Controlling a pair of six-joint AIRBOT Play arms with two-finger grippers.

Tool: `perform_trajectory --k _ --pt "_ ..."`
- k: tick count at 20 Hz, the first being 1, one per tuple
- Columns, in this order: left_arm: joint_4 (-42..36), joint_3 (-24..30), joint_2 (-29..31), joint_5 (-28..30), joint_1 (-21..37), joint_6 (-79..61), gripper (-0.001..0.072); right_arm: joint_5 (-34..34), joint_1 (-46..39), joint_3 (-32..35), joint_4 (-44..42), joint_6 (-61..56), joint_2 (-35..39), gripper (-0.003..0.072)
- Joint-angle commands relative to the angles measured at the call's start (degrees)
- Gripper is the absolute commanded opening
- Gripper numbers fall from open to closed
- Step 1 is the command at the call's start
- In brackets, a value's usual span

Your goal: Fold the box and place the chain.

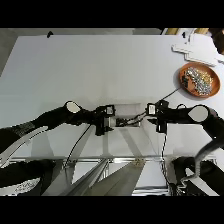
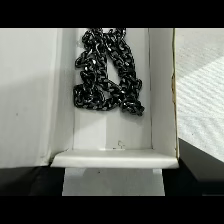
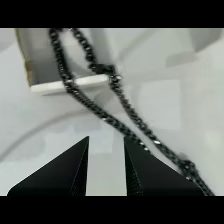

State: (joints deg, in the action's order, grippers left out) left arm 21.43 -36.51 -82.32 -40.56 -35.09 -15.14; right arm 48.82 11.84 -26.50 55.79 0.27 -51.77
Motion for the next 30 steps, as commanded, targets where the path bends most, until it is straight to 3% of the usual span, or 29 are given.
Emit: perform_trajectory --k 1,9,11,13,21,27,29,30 --pt "0.00 -0.02 -0.02 0.02 -0.02 -0.02 0.0252 0.72 1.57 0.09 -1.11 3.54 -4.09 0.0221" --pt "0.00 -0.02 -0.02 0.02 0.00 -0.02 0.0252 -5.16 5.95 0.09 -7.74 4.76 -9.27 0.0209" --pt "0.00 -0.02 -0.02 0.02 0.00 -0.02 0.0252 -5.03 5.95 0.09 -7.82 4.76 -9.27 0.0157" --pt "0.00 -0.02 -0.02 0.02 0.00 -0.02 0.0252 -4.22 5.95 0.09 -7.52 4.74 -9.25 0.0019" --pt "0.00 -0.02 -0.02 0.02 0.00 -0.02 0.0252 -2.25 5.95 0.07 -0.31 -0.96 -4.57 0.0020" --pt "0.00 -0.02 -0.02 0.02 0.00 -0.02 0.0252 -1.40 5.95 0.07 -0.48 -0.90 -0.50 0.0027" --pt "0.00 -0.02 -0.02 0.02 -0.02 -0.02 0.0252 -2.40 5.95 0.09 -0.46 0.17 -0.50 0.0204" --pt "0.00 -0.02 -0.02 0.02 0.00 -0.02 0.0252 -2.51 5.95 0.09 -0.46 1.31 -0.50 0.0206"
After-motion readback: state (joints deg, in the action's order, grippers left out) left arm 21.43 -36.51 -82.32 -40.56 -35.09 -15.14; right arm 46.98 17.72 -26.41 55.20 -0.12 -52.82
